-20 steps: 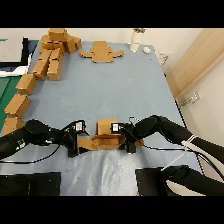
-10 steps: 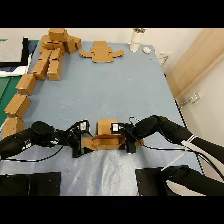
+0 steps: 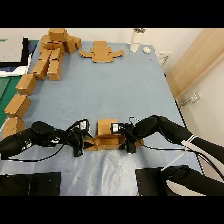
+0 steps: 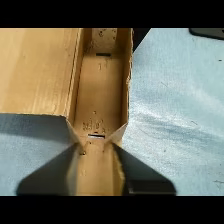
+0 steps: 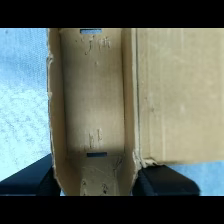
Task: Fold the box.
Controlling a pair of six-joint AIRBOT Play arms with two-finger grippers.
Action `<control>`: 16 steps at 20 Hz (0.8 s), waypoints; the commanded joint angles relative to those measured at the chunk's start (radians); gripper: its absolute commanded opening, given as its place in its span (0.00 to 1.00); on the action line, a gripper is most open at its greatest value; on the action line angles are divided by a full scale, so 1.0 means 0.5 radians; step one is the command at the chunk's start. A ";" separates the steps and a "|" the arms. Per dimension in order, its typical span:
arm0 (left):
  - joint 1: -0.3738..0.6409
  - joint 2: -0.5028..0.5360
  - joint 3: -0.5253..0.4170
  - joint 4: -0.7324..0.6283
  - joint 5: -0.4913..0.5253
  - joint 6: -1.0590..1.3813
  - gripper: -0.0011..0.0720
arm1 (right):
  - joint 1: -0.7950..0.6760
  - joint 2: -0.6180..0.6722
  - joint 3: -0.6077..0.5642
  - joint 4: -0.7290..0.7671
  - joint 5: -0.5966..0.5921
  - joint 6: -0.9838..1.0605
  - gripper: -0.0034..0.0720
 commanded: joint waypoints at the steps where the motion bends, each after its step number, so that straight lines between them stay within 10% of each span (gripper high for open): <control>1: -0.001 -0.010 -0.001 -0.008 -0.002 0.004 0.39 | 0.001 -0.001 0.002 0.001 0.001 0.001 0.72; 16: -0.130 -0.165 0.111 -0.250 0.020 0.146 0.33 | 0.001 -0.001 0.002 0.001 0.001 0.001 0.72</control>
